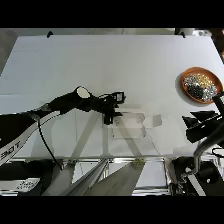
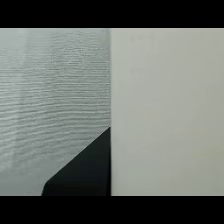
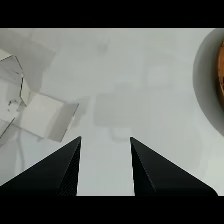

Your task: Fold the box and place the chain.

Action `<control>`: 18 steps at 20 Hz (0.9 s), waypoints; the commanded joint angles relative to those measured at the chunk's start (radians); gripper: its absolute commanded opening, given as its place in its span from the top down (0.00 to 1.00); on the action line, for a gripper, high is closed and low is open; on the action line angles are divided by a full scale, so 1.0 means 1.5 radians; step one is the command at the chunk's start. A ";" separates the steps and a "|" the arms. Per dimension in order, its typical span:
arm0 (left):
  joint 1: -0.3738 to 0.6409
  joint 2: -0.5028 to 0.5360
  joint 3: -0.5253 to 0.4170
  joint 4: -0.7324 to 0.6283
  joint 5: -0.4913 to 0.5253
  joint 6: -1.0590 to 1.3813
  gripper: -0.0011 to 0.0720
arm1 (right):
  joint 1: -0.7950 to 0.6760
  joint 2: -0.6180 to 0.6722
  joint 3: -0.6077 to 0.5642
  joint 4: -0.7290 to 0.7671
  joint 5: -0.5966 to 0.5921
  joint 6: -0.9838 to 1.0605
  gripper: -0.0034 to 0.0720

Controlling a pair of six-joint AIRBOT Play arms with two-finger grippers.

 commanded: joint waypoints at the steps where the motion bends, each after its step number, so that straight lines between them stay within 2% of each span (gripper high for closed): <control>1: 0.000 0.000 0.001 -0.015 0.024 0.010 0.98 | 0.000 0.000 0.000 0.000 0.000 0.000 0.49; 18: 0.000 0.000 0.000 -0.029 0.023 0.009 0.98 | 0.000 0.000 0.000 0.000 0.000 0.000 0.49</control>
